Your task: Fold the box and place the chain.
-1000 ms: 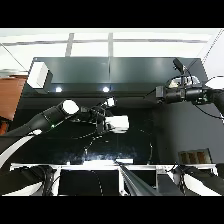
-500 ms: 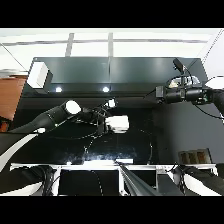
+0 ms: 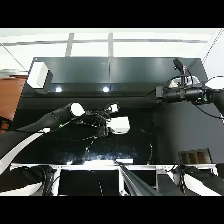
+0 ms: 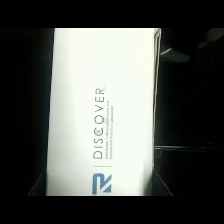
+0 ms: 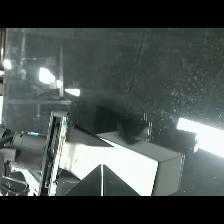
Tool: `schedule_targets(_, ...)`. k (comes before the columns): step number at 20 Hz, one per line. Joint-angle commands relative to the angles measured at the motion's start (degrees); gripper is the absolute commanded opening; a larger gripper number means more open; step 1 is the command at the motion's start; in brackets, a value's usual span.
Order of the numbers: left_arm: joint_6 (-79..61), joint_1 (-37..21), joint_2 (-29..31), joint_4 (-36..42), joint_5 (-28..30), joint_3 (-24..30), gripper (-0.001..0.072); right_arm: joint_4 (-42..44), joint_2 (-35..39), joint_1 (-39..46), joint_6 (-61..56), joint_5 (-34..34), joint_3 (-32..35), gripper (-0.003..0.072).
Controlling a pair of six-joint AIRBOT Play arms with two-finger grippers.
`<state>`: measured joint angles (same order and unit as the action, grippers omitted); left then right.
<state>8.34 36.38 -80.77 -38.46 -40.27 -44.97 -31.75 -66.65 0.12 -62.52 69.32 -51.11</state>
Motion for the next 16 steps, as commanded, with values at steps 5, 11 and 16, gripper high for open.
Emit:
schedule_targets(5,23.02,-4.70,5.97,-17.38,-2.56,-3.30,0.0293,-0.07,0.04,0.00,-0.04,-0.44,0.00,0.0022)
schedule_targets(11,32.63,-35.06,12.79,-28.33,-16.46,-3.23,0.0293,-1.86,0.04,0.00,-0.02,0.09,0.00,0.0022)
schedule_targets(16,32.30,-61.07,11.56,-25.20,-15.34,-3.56,0.0295,-2.51,0.04,0.00,-0.02,-0.20,0.00,0.0022)
